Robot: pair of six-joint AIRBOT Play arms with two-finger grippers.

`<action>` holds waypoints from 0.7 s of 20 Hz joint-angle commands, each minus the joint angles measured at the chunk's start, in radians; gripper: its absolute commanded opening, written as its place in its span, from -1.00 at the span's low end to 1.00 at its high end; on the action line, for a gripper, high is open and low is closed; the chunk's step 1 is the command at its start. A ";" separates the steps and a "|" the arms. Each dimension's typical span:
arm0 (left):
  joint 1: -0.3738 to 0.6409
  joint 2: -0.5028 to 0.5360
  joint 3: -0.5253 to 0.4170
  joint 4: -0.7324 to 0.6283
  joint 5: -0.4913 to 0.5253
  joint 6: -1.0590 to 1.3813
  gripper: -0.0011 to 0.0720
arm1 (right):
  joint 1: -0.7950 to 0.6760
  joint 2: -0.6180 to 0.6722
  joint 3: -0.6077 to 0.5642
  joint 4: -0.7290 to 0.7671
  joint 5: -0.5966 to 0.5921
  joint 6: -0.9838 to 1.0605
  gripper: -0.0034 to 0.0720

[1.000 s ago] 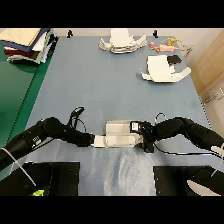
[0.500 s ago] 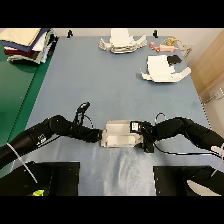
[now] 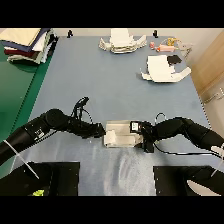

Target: Fold the box.

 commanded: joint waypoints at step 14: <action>-0.212 -0.034 0.102 0.329 0.037 -0.429 0.29 | 0.001 0.000 0.000 0.000 0.000 0.000 0.26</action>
